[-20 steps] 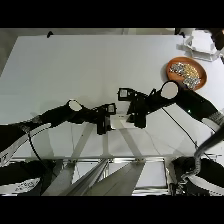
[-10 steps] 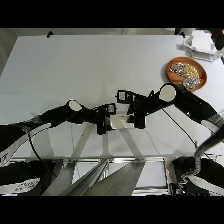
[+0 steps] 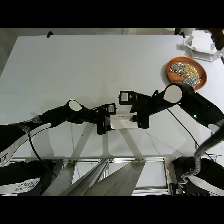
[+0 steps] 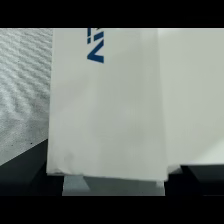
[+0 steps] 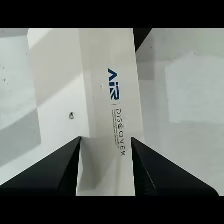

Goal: Fold the box and place the chain.

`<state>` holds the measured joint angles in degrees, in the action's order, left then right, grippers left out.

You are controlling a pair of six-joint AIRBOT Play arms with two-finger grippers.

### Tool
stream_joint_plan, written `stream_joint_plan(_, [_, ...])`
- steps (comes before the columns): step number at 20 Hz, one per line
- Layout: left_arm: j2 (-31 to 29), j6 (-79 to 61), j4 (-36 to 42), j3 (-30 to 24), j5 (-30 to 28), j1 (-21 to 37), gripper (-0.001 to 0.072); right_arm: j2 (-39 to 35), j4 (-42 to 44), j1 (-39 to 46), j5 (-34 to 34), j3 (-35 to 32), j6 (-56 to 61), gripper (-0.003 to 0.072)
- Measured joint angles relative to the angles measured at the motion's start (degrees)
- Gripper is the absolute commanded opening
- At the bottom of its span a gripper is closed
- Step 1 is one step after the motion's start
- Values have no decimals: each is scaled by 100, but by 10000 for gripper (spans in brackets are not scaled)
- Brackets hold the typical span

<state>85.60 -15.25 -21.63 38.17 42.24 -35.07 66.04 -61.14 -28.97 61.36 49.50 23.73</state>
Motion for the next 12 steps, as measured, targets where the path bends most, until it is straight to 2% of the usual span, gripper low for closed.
stream_joint_plan(8, [0, 7, 2, 0, 2, 0, 412, -15, -55, -2, -111, -184, 0, 336])
stream_joint_plan(10, [0, 7, 2, 0, 2, 0, 412, -15, -66, -2, -116, -236, 0, 295])
stream_joint_plan(12, [0, 7, 2, 0, 2, 0, 412, -15, -94, -2, -125, -271, 2, 296])
